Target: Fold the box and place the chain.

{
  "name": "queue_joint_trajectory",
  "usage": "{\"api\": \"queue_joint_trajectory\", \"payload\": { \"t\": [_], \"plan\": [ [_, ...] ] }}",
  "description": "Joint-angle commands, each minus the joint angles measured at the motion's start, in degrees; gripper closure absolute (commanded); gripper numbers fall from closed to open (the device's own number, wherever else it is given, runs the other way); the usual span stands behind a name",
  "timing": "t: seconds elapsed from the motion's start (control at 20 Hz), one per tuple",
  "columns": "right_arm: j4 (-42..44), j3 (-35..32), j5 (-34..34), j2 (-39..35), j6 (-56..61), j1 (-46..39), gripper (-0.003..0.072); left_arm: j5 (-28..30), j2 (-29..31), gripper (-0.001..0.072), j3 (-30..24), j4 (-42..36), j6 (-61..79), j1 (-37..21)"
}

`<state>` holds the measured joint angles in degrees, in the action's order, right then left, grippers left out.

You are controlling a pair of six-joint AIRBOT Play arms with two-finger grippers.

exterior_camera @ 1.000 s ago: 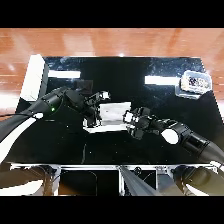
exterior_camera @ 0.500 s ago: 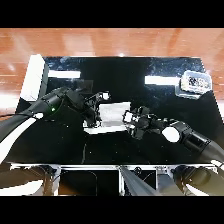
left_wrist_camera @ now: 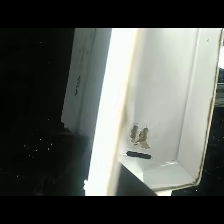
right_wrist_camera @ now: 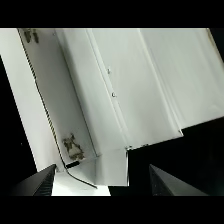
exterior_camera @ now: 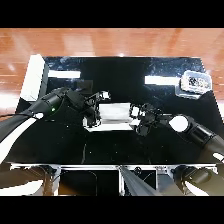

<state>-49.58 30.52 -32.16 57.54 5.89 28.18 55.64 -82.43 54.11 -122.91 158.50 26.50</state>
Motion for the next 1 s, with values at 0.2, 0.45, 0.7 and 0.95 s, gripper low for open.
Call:
{"api": "queue_joint_trajectory", "payload": {
  "t": [0.2, 0.45, 0.7, 0.95],
  "plan": [
    [8.74, 0.07, 0.74, 2.62, -12.26, -1.33, -0.0029, -0.59, -0.02, 0.0686, 0.04, 0.07, -1.01, 0.02],
    [16.33, 0.09, 0.17, 3.72, -19.50, -2.40, -0.0028, -0.59, -0.02, 0.0686, 0.04, 1.44, -1.25, 0.02],
    [19.47, 0.09, 0.20, 5.90, -23.76, -2.47, -0.0029, -0.57, -0.02, 0.0687, 0.04, 1.44, -1.46, 0.02],
    [19.52, 0.09, -2.01, 7.50, -24.74, -2.47, -0.0028, -0.59, -0.02, 0.0686, 0.04, 1.42, -1.46, 0.02]
  ]
}}
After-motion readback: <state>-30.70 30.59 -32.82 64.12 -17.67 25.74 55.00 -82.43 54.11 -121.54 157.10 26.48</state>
